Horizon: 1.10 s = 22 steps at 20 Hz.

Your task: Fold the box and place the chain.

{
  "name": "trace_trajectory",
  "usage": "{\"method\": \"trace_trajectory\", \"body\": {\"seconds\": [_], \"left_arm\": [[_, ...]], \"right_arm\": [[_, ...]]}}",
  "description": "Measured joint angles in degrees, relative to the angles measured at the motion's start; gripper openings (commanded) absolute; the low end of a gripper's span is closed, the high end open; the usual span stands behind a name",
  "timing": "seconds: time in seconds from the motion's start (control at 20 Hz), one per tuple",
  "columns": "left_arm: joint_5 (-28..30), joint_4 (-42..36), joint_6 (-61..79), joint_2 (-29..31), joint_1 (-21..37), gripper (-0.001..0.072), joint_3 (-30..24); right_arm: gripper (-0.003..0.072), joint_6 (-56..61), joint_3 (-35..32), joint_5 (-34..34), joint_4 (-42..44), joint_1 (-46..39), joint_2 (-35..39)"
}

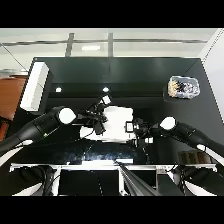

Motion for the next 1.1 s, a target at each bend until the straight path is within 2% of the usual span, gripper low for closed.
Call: {"method": "trace_trajectory", "body": {"seconds": [0.15, 0.35, 0.55, 0.8, 1.1], "left_arm": [[-0.8, 0.0, 0.0, 1.1, 0.0, 0.0029, 0.0], [-4.7, 1.7, 0.0, 5.1, 0.2, 0.0029, 0.0], [-4.7, 2.9, 0.0, 7.7, 1.1, 0.0031, 0.0], [2.2, -0.8, 0.3, 2.6, 1.3, 0.003, 0.0], [3.7, -2.5, 0.7, -1.3, 1.3, 0.003, 0.0]], "right_arm": [[0.0347, -0.1, 0.0, 0.0, -0.1, 0.0, 0.0], [0.0347, -0.1, 0.0, 0.0, -0.1, 0.0, 0.0], [0.0347, 0.0, 0.0, 0.0, -0.1, 0.0, 0.0], [0.0347, 0.0, 0.0, 0.0, 0.0, 0.0, 0.0], [0.0347, 0.2, 0.0, 0.0, 0.0, 0.0, 0.0]]}}
